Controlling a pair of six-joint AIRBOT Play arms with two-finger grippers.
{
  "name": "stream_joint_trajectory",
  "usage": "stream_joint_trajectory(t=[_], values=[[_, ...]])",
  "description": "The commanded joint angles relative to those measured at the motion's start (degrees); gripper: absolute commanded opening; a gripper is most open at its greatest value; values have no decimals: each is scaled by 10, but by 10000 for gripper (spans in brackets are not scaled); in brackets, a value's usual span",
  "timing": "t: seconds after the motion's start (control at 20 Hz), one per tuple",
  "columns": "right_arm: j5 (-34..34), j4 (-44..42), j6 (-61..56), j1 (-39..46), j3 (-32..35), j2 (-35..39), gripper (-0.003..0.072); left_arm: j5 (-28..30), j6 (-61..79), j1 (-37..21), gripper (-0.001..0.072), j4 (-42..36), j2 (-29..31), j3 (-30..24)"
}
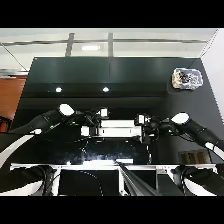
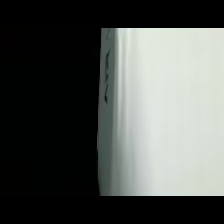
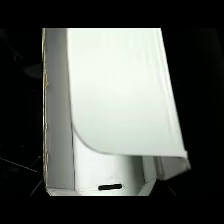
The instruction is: Fold the box and place the chain.
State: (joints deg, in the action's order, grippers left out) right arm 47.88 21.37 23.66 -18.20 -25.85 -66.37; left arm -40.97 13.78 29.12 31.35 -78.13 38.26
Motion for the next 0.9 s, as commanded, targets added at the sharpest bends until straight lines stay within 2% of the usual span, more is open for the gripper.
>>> stream_joint_trajectory(t=[0.0, 0.3, 0.85], values=[[-23, 3, -5, -12, 2, -5, 677, 1, -1, -1, 31, -1, 0, 0], [-63, 68, -61, -43, -3, -10, 678, 1, -1, -1, 30, 0, 0, 0], [-72, 68, -68, -43, -3, -11, 678, 1, -1, -1, 31, 0, 0, 0]])
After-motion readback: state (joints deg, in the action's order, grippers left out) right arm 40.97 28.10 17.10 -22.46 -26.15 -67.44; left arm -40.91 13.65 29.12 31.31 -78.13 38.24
